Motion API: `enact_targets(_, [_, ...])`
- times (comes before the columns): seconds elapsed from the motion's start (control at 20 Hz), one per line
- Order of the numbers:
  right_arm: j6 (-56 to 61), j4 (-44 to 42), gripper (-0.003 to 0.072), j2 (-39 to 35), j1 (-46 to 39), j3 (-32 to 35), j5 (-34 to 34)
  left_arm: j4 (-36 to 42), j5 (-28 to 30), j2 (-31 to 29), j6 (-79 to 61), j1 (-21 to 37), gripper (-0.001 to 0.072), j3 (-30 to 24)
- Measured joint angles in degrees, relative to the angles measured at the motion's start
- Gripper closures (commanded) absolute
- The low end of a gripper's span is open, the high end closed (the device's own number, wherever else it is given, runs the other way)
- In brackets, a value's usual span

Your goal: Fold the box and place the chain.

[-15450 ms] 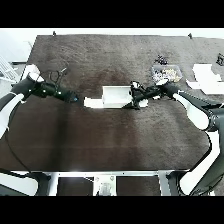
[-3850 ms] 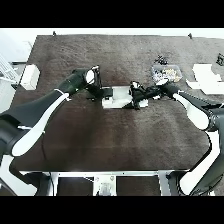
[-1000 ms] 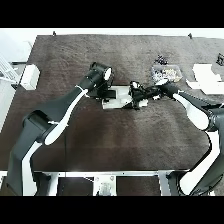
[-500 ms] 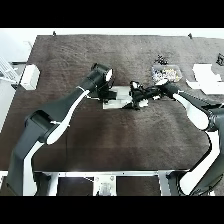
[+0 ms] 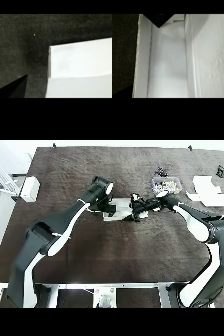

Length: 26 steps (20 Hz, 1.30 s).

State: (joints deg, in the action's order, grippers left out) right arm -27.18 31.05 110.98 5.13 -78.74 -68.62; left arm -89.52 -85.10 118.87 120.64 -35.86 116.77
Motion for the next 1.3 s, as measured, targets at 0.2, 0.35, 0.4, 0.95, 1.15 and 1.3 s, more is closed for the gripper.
enact_targets(0.2, [0.07,-0.04,0.0099,0.0,0.02,0.0,0.04,0.07,-0.57,-1.6,-0.68,0.11,0.0048,0.13])
enact_targets(0.35, [0.09,-0.02,0.0099,0.0,0.02,0.0,0.0,0.26,-2.86,-3.3,-3.23,0.11,0.0048,0.24])
enact_targets(0.4, [0.09,0.0,0.0099,0.0,0.02,0.0,0.02,0.33,-3.48,-4.46,-4.33,0.11,0.0048,0.39])
enact_targets(0.95, [0.09,0.02,0.01,0.0,0.02,0.0,-0.02,9.01,-0.07,-17.0,-40.06,6.08,0.0049,-4.52])
enact_targets(1.15, [0.11,0.02,0.0099,0.0,0.09,0.0,-0.02,22.88,4.26,-17.97,-62.27,14.16,0.0014,-14.67])
enact_targets(1.3, [0.11,0.0,0.0099,0.0,0.09,0.0,-0.02,33.44,11.8,-17.75,-86.44,18.84,-0.0011,-23.47])
